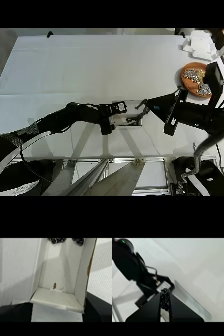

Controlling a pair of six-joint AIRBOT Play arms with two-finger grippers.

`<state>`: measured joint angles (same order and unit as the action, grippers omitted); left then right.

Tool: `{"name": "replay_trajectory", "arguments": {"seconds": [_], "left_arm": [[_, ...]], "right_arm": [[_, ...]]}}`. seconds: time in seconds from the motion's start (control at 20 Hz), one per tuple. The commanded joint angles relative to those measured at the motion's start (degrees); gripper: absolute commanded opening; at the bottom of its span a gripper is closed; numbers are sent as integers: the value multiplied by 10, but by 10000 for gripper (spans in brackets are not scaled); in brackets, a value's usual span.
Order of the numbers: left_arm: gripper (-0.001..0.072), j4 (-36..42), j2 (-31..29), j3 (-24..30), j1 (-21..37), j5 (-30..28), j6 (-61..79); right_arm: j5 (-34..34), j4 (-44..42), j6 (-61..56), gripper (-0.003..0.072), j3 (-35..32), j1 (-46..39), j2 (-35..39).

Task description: Fold the box and place the chain.

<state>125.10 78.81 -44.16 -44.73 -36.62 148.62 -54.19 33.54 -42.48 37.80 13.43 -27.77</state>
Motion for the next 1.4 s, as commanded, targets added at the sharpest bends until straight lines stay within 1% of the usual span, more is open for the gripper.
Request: {"name": "replay_trajectory", "arguments": {"seconds": [0.0, 0.1, 0.25, 0.35, 0.5, 0.65, 0.85, 0.95, 1.2, 1.35], "left_arm": [[397, 0, 0, 0, 0, 0, 0], [397, 0, 0, 0, 0, 0, 0], [397, 0, 0, 0, 0, 0, 0], [397, 0, 0, 0, 0, 0, 0], [397, 0, 0, 0, 0, 0, 0], [397, 0, 0, 0, 0, 0, 0], [397, 0, 0, 0, 0, 0, 0], [397, 0, 0, 0, 0, 0, 0], [397, 0, 0, 0, 0, 0, 0], [397, 0, 0, 0, 0, 0, 0]], "right_arm": [[12, -100, 59, 19, 1, 0, 5], [13, -131, 85, 19, 1, 0, 5], [9, -91, 82, 19, 0, 0, -1], [-9, -57, 82, 19, 0, 0, -20], [-15, -30, 81, 19, -13, 25, -87], [-2, 38, 78, 19, -14, 69, -176], [17, 46, 78, 19, -14, 75, -254], [20, 57, 78, 19, -14, 75, -270], [34, 83, 78, 19, -21, 75, -283], [87, 80, 78, 27, -62, 75, -307]]}}
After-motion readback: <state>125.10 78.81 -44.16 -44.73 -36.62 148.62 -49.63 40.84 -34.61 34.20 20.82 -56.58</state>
